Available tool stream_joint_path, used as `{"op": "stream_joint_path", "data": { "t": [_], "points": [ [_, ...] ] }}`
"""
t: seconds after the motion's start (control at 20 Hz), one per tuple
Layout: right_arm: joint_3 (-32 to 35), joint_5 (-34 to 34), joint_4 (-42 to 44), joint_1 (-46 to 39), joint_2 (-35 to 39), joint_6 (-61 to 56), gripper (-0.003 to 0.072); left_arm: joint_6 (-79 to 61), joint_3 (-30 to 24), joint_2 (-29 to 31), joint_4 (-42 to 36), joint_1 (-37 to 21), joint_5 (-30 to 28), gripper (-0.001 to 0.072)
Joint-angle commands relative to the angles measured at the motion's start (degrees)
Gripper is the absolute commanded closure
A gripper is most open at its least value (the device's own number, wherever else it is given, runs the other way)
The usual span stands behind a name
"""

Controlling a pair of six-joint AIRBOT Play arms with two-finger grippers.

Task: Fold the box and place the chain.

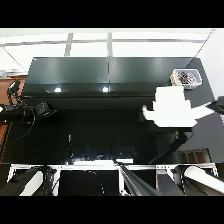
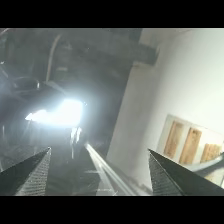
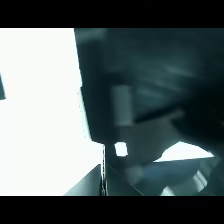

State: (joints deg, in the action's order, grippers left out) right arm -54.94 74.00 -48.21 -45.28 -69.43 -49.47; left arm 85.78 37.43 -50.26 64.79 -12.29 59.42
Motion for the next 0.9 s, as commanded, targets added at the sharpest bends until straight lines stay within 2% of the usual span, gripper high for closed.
{"op": "stream_joint_path", "data": {
  "t": [0.0,0.2,0.3,0.4,0.6,0.7,0.85],
  "points": [
    [14.93,-7.45,13.84,8.46,13.62,1.81,0.0674,-4.26,-0.15,-0.09,-4.39,0.96,-1.84,0.0007],
    [28.81,-20.11,27.87,25.88,23.06,7.78,0.0674,-16.09,-0.15,-0.33,-14.67,6.21,-5.11,0.0007],
    [33.24,-27.43,35.71,35.78,23.34,13.09,0.0674,-20.41,-0.15,-0.92,-19.71,9.22,-6.69,0.0007],
    [35.52,-36.57,38.23,45.83,23.32,14.60,0.0674,-23.71,-0.13,-3.41,-24.94,11.80,-7.23,0.0007],
    [35.91,-48.30,38.10,59.04,23.32,13.25,0.0674,-34.69,0.90,-16.35,-40.33,12.74,-4.31,0.0006],
    [35.91,-51.52,38.10,61.16,23.32,7.15,0.0674,-40.85,3.61,-23.12,-38.75,14.69,-5.29,0.0007],
    [35.91,-50.45,37.64,62.10,23.32,6.16,0.0674,-42.71,8.94,-31.10,-38.49,18.01,-4.87,0.0007]
  ]
}}
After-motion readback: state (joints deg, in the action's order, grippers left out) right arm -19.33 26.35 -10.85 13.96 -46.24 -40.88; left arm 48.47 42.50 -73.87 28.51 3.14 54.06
